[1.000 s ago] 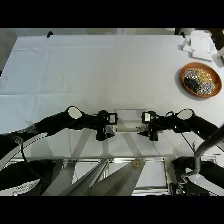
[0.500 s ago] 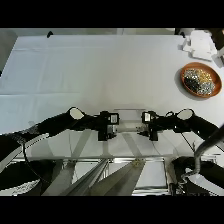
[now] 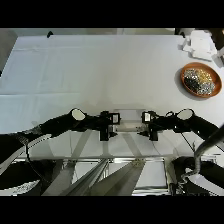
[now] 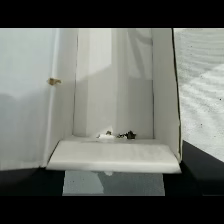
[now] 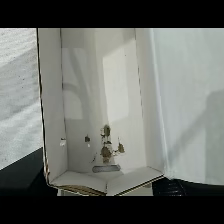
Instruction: Fold the box and place the chain.
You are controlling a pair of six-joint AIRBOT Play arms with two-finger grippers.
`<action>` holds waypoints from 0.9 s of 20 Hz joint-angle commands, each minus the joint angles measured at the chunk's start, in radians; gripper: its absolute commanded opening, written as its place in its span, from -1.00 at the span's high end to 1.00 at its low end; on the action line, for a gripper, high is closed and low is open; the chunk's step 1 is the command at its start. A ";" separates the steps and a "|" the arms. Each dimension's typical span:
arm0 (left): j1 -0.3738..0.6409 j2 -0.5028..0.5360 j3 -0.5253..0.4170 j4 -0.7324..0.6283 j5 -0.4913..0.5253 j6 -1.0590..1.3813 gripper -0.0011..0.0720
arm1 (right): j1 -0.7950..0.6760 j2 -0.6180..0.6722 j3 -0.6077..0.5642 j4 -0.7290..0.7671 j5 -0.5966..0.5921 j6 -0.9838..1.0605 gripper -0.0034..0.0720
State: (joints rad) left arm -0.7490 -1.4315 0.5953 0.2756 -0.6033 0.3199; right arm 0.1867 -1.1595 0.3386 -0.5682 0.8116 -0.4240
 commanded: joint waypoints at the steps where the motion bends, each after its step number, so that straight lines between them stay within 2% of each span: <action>1: -0.003 -0.002 -0.001 -0.018 0.008 -0.005 0.12 | 0.000 0.000 0.000 0.000 0.000 0.000 -0.19; 11: -0.003 -0.002 -0.001 -0.017 0.005 -0.006 0.11 | 0.000 0.000 0.000 0.000 0.000 -0.002 -0.19; 14: -0.003 -0.002 -0.001 -0.017 0.005 -0.006 0.11 | 0.000 0.000 0.000 0.000 -0.016 -0.107 -0.19; 18: -0.003 -0.002 -0.001 -0.017 0.005 -0.006 0.11 | 0.000 0.000 0.000 0.009 -0.006 -0.107 -0.19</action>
State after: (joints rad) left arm -0.7513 -1.4326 0.5941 0.2565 -0.5980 0.3119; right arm 0.1860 -1.1595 0.3386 -0.5617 0.8078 -0.5026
